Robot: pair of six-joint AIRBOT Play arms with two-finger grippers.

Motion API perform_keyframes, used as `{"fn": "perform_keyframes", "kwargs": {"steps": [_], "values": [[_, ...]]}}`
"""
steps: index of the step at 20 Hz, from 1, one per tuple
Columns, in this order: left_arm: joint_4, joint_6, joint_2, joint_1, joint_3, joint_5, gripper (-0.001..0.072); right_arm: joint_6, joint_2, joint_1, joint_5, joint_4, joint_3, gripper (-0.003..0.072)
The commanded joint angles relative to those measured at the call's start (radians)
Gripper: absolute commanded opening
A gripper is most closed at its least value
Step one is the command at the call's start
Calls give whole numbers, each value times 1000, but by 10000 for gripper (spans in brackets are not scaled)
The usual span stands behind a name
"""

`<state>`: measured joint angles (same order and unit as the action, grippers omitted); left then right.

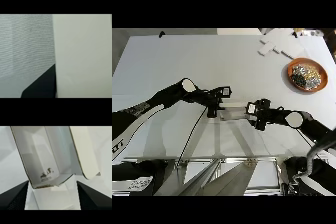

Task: Fold the box and place the chain.

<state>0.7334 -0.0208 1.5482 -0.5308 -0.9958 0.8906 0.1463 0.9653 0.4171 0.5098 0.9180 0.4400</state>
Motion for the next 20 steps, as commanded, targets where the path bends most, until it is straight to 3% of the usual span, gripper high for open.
{"fn": "perform_keyframes", "kwargs": {"steps": [1,5,10,17,20], "values": [[0,0,-1,-1,-1,0,10,-175,47,-59,27,-147,0,650],[0,0,0,-1,-1,0,10,-387,104,-72,49,-319,0,650],[0,0,-1,-1,-1,0,10,-448,150,-148,69,-374,0,650],[0,0,0,-1,-1,0,10,-766,167,-220,193,-603,0,673],[0,0,0,-1,-1,0,10,-784,222,-232,256,-640,0,672]]}}
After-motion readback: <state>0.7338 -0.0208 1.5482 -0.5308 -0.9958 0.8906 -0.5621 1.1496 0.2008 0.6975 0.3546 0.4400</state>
